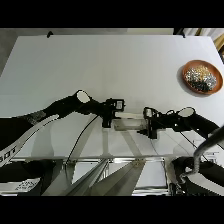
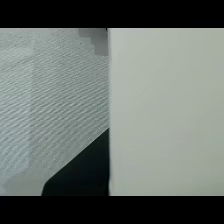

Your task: Fold the box and place the chain.

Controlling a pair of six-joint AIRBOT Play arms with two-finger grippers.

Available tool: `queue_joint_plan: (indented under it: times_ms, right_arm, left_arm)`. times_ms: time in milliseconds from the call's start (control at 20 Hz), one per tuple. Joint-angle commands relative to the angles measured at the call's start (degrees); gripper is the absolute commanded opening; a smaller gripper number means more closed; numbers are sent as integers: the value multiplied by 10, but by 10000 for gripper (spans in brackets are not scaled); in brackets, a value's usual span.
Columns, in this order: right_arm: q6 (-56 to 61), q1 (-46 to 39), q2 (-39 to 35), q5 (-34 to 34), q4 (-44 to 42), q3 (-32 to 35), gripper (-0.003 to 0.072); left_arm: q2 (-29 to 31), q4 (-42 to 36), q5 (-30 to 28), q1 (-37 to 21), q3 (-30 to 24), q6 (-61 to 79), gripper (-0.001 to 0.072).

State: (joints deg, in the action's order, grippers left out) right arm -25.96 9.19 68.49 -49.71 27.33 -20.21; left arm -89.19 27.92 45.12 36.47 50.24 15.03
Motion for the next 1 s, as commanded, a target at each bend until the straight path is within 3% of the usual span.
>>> queue_joint_plan:
  times_ms: [0,150,250,950]
  right_arm:
    - [2,0,0,13,29,0,502]
    - [2,0,0,16,29,0,499]
    - [2,0,0,16,29,0,438]
    - [3,0,0,24,43,0,436]
  left_arm:
    - [0,0,-1,0,0,0,13]
    - [0,0,-1,0,0,0,13]
    - [0,0,-1,0,0,0,13]
    - [0,0,-1,0,0,0,13]
